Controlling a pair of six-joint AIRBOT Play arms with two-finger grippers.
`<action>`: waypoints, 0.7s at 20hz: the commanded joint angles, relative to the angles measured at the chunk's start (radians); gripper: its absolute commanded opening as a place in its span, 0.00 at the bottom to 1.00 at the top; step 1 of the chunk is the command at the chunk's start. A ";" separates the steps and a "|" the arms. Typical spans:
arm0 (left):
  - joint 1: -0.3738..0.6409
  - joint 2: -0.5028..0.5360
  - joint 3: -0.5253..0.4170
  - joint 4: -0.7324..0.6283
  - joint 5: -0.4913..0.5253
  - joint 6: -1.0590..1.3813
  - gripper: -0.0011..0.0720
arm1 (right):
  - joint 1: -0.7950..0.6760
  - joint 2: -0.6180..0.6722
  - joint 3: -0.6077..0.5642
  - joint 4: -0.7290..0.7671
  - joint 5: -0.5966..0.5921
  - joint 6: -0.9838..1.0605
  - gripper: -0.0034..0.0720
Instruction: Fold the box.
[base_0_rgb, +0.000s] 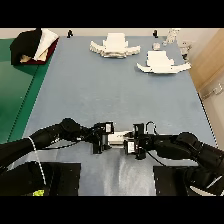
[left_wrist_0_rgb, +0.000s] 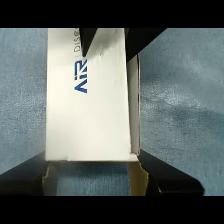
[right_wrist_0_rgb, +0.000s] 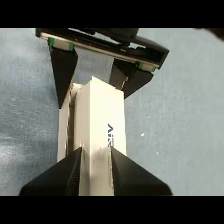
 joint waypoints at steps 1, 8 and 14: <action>0.000 0.000 0.000 0.000 0.001 0.000 0.67 | 0.000 -0.007 0.000 0.012 -0.022 0.000 0.39; 0.000 0.000 0.000 0.000 0.001 0.000 0.67 | 0.000 -0.008 0.001 0.027 -0.035 0.000 0.39; 0.000 0.000 0.000 0.000 0.001 0.000 0.67 | 0.000 0.021 0.001 0.027 -0.044 0.000 0.61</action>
